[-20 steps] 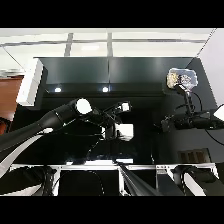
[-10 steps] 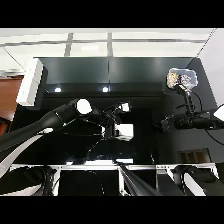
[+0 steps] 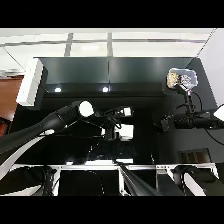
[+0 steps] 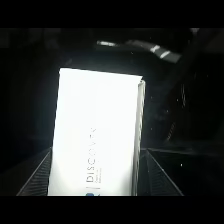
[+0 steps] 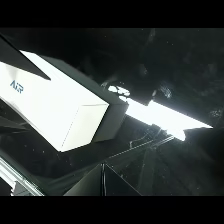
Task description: Fold the box and place the chain.
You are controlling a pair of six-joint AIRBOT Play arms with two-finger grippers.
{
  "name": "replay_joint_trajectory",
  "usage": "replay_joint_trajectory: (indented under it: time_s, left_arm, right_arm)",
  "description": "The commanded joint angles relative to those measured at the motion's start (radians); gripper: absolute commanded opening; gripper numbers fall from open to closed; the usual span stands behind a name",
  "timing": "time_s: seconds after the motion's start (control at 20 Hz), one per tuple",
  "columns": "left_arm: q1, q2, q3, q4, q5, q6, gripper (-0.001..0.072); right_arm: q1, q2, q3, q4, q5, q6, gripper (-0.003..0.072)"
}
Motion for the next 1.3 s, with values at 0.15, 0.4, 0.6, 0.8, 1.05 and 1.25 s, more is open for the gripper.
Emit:
replay_joint_trajectory:
  time_s: [0.15,0.4,0.6,0.8,1.05,1.25]
  left_arm:
    - [-0.034,-0.031,0.0,0.09,0.035,0.0,0.0695]
    - [-0.071,-0.035,0.0,0.283,0.164,-0.052,0.0695]
    - [-0.071,-0.022,0.001,0.278,0.058,-0.153,0.0379]
    - [-0.006,0.068,0.004,0.449,-0.133,-0.486,0.0264]
    - [0.254,0.183,0.003,0.969,-0.492,-1.147,0.0266]
    - [0.615,0.237,-0.03,0.92,-0.615,-1.171,0.0266]
  right_arm:
    - [-0.001,0.0,0.0,0.0,-0.001,0.001,0.0011]
    - [-0.001,0.0,0.0,0.001,-0.007,0.001,0.0012]
    - [-0.001,0.0,0.0,0.0,-0.006,0.001,0.0012]
    - [-0.001,0.0,0.0,0.0,0.001,0.001,0.0012]
    - [-0.001,0.0,0.0,0.0,0.005,0.001,0.0012]
    - [-0.001,0.0,0.0,0.0,0.006,0.001,0.0012]
